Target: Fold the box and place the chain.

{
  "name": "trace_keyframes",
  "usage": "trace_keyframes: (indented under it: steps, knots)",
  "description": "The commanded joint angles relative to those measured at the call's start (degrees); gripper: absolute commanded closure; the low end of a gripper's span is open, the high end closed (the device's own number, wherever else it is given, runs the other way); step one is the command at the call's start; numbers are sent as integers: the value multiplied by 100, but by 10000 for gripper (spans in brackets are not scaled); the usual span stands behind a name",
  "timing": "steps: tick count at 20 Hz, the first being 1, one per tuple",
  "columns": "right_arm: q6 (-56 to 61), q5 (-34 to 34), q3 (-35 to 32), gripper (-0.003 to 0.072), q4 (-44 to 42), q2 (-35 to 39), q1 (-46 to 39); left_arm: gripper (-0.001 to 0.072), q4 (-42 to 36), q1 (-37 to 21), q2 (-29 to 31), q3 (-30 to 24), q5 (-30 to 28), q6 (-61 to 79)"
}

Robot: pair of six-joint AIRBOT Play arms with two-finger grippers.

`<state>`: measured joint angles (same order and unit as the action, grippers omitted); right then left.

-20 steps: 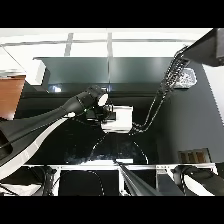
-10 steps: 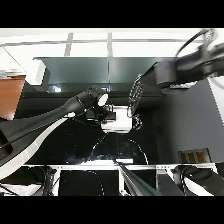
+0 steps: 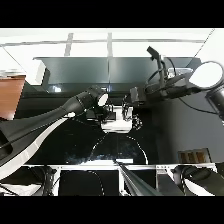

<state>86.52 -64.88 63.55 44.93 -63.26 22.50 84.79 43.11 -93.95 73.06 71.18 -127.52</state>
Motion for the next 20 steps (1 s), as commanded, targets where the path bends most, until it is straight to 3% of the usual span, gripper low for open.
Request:
trace_keyframes:
  steps: [1,2,3,4,6,8,11,15,16,17,20]
  knots:
    - [2,448,-433,666,7,-131,168,682,2,-7,-2,2,-2,0]
    - [2,514,-461,650,28,-201,227,682,2,-4,-4,2,-2,0]
    - [7,568,-463,492,37,-273,247,682,2,-4,-2,2,-2,0]
    - [2,643,-463,408,79,-302,245,682,2,-7,-4,2,0,0]
    - [-17,568,-457,410,214,-284,149,682,2,-7,-2,2,0,0]
    - [-284,-107,-446,411,260,-170,-249,682,0,-4,-2,2,4,0]
    - [-780,-621,-656,411,1287,487,-1025,682,0,-4,-2,2,-2,0]
    - [-2092,822,-2485,409,1731,1375,-1517,682,2,-4,-4,2,-4,0]
    - [-2321,1270,-2870,345,1602,1355,-1462,682,2,-7,-4,2,-4,0]
    - [-2769,1751,-3204,-17,1482,1314,-1346,682,2,-7,-4,2,-7,0]
    - [-4774,2645,-3609,-15,1519,1010,-811,682,2,-7,-4,2,-15,0]
